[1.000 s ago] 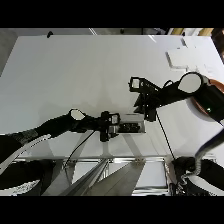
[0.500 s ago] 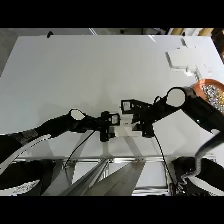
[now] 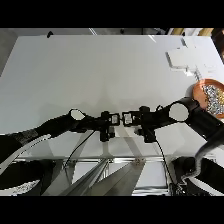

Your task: Fold the box and place the chain.

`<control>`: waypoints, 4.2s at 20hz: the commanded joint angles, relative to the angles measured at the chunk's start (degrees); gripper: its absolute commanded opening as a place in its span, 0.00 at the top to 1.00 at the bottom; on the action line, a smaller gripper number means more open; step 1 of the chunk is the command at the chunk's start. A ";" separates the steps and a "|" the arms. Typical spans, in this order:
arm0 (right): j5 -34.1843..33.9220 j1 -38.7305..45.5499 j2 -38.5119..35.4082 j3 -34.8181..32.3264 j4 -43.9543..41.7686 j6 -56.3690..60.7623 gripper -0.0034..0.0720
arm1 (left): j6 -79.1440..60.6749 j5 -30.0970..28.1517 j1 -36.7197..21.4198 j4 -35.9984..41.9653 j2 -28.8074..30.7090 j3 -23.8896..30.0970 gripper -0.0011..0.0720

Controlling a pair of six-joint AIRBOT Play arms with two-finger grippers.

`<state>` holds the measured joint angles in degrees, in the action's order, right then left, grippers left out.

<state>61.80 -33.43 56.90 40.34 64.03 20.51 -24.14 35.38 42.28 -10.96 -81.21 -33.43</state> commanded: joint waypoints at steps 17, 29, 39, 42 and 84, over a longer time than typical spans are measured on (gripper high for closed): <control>-8.31 -0.20 0.37 -1.73 -0.02 0.04 0.75 | -0.04 0.02 -0.04 0.00 0.04 -0.02 0.51; -2.82 -0.17 -0.46 -3.21 -3.26 0.02 0.50 | -0.04 0.02 -0.04 0.00 0.04 -0.02 0.51; -7.54 -0.13 -5.27 -3.21 -8.02 0.07 0.70 | -0.02 0.02 -0.04 0.00 0.04 -0.02 0.51; -10.86 -0.13 -3.54 -3.21 -7.98 0.52 0.90 | -0.04 0.02 -0.04 0.00 0.04 -0.02 0.51; 6.88 33.38 -10.23 -2.97 18.45 33.90 0.93 | -0.02 0.02 -0.04 0.00 0.04 -0.02 0.51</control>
<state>63.40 -7.46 47.00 37.39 77.97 49.78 -24.21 35.42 42.26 -10.94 -81.21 -33.43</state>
